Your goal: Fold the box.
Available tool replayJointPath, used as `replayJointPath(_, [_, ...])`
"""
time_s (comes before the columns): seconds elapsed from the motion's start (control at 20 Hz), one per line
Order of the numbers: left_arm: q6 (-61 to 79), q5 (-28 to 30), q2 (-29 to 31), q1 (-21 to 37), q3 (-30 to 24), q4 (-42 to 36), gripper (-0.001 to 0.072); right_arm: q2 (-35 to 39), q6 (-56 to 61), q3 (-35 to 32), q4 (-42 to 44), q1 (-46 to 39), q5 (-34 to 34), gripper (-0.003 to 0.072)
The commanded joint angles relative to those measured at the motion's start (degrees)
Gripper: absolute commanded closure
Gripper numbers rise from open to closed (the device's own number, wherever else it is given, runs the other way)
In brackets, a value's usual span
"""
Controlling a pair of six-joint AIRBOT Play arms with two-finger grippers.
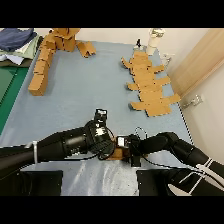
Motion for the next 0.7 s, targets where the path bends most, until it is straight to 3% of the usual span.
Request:
replayJointPath(0.0, [6.03, -9.92, 3.15, -0.11, 0.0, -1.44, 0.0191, 0.04, 0.04, 0.02, -0.02, -0.02, -0.02, 0.018])
replayJointPath(0.05, [7.28, -12.83, 4.04, -0.11, 0.0, -1.53, 0.0197, 0.07, 0.04, 0.02, -0.02, -0.02, -0.02, 0.0179])
replayJointPath(0.15, [12.72, -16.55, 5.44, -0.09, -0.63, -1.46, 0.0691, 0.07, 0.04, 0.02, -0.02, -0.02, -0.02, 0.018])
replayJointPath(0.25, [23.52, -15.8, 6.93, -0.07, -3.98, -1.68, 0.0698, 0.07, 0.04, 0.02, -0.02, -0.02, -0.02, 0.0179])
replayJointPath(0.35, [36.02, -12.52, 8.57, 1.81, -11.1, -4.26, 0.0699, 0.07, 0.04, 0.02, -0.02, -0.02, -0.02, 0.0179])
replayJointPath(0.5, [70.34, 0.39, 10.95, 11.58, -22.36, -20.0, 0.0699, 0.07, 0.04, 0.02, -0.02, -0.02, -0.02, 0.0179])
replayJointPath(0.65, [96.74, 7.3, 10.75, 21.99, -24.28, -34.67, 0.0697, 0.07, 0.04, 0.02, -0.02, -0.02, -0.02, 0.0179])
